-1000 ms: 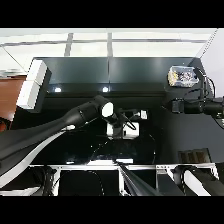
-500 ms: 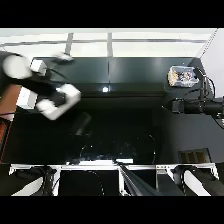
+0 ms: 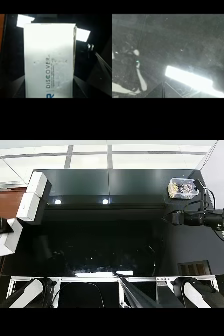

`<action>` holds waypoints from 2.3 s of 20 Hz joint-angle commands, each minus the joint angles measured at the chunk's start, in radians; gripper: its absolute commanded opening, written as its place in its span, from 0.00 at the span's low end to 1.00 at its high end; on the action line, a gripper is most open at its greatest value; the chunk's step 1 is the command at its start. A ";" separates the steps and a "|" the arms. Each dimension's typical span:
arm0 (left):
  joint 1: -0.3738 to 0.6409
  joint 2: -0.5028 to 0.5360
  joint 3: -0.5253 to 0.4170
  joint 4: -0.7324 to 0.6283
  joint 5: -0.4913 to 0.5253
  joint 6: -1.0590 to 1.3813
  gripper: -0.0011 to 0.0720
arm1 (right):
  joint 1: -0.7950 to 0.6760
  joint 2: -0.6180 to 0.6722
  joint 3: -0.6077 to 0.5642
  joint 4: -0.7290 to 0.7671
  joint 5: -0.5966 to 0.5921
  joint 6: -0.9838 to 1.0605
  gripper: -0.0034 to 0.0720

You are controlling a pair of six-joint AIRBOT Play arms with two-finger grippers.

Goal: Fold the box and place the chain.

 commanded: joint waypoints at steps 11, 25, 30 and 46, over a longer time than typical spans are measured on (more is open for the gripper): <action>0.118 -0.138 -0.150 -0.323 0.421 0.474 0.56 | 0.000 0.001 0.000 0.009 -0.024 0.078 0.07; -0.122 -0.101 0.338 -0.396 0.229 0.145 0.82 | 0.153 0.001 0.000 0.016 -0.151 0.074 0.07; -0.328 -0.031 0.298 -0.529 0.106 0.026 0.05 | 0.296 0.000 0.000 0.007 -0.369 0.041 0.07; -0.749 0.174 -0.280 -0.333 0.574 -0.167 0.05 | 0.320 -0.056 0.000 -0.179 -0.549 0.082 0.07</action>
